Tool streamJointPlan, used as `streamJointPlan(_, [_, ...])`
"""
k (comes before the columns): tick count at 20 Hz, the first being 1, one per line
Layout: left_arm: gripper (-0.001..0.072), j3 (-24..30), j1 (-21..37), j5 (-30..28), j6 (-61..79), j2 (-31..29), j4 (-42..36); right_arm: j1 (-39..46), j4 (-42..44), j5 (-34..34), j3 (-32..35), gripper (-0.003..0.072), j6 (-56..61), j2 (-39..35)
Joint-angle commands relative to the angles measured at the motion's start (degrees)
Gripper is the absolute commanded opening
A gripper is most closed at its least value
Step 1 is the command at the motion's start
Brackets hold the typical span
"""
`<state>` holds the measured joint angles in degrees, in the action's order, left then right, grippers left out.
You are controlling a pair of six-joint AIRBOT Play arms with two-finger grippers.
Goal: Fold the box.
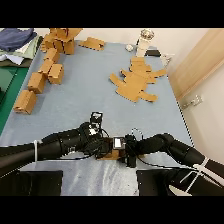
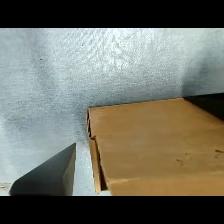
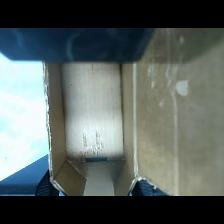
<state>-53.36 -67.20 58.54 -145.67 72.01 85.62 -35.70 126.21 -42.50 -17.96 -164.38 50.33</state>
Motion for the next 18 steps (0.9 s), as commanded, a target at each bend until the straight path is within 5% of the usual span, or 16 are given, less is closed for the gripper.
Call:
streamJointPlan(1, [0.0363,-0.72,0.04,1.05,0.17,-2.12,1.14,-0.02,0.00,-0.02,-0.04,0.0428,0.00,0.02])
streamJointPlan(13, [0.0326,-1.68,0.35,7.85,-1.44,-7.82,3.17,-0.02,0.00,-0.02,-0.04,0.0428,0.00,0.00])
streamJointPlan(16, [0.0013,-1.66,1.64,15.06,1.14,-9.84,3.17,-0.02,0.00,-0.02,-0.04,0.0428,0.00,0.00])
streamJointPlan(18, [0.0012,-0.66,3.69,19.34,3.04,-12.02,2.91,-0.02,0.00,-0.02,-0.04,0.0428,0.00,0.00])
